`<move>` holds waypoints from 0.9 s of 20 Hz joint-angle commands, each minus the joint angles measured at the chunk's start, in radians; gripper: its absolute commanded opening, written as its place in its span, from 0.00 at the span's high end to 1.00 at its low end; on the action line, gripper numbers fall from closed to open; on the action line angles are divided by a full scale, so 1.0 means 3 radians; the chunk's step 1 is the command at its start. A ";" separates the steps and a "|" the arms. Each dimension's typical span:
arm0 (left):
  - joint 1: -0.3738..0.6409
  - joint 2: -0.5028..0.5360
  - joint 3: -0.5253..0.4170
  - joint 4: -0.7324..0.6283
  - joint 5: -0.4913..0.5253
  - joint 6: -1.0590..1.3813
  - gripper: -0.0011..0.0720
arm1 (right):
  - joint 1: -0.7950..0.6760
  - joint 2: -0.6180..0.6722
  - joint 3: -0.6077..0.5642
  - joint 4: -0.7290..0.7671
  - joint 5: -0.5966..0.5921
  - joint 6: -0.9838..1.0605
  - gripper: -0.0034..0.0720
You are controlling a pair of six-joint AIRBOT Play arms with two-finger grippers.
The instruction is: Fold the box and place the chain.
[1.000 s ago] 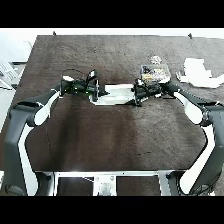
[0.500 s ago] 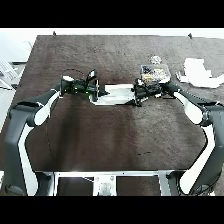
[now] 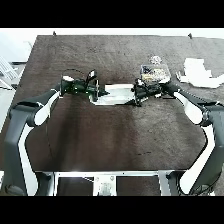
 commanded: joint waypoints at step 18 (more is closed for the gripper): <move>0.0341 0.0408 0.0001 -0.0217 -0.1025 -0.0178 0.32 | -0.0001 0.0000 -0.0003 0.0001 0.0001 0.0000 0.19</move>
